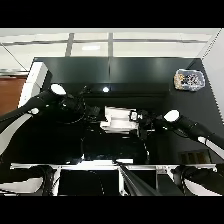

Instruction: Fold the box and place the chain.

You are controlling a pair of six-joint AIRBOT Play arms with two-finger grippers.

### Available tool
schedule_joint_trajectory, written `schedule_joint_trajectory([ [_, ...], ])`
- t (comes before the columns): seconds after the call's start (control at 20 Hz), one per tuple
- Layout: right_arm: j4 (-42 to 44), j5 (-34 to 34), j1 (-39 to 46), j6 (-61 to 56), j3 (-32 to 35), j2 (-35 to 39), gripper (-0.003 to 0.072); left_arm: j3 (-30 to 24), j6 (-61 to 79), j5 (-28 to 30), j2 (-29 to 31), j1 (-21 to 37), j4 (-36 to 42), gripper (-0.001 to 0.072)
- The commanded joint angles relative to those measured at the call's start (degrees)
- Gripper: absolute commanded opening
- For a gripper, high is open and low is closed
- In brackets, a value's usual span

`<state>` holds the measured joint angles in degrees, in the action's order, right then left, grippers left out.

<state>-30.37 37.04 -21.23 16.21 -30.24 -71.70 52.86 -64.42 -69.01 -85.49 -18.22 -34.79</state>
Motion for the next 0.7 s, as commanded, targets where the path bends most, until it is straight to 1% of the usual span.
schedule_joint_trajectory([
  [0.0, 0.1, 0.0, 0.0, 0.0, 0.0, 0.0, 0.0127, 2.3, -9.4, 2.9, 0.1, -3.2, -6.8, 0.0542],
  [0.1, 0.1, 0.0, 0.0, 0.0, 0.0, 0.0, 0.0127, 4.4, -12.8, 2.9, 0.1, -4.9, -9.9, 0.0542],
  [0.3, 0.1, 0.0, 0.0, 0.0, 0.0, 0.0, 0.0127, 7.2, -16.2, 3.1, 0.1, -7.3, -13.6, 0.0536],
  [0.35, 0.1, 0.0, 0.0, 0.0, 0.0, 0.0, 0.0127, 7.5, -17.1, 3.2, 0.1, -7.6, -14.6, 0.0452],
  [0.4, 0.1, 0.0, 0.0, -0.1, 0.0, 0.0, 0.0127, 7.6, -17.3, 4.1, 0.1, -7.8, -14.6, 0.0414],
  [0.5, 0.1, 0.0, 0.0, -0.1, 0.0, 0.0, 0.0127, 7.8, -18.7, 4.5, 0.1, -8.4, -14.9, 0.0413],
  [0.65, 0.1, 0.0, 0.0, -0.1, 0.0, 0.0, 0.0127, 7.9, -22.1, 4.7, 0.1, -9.9, -17.9, 0.0413],
])
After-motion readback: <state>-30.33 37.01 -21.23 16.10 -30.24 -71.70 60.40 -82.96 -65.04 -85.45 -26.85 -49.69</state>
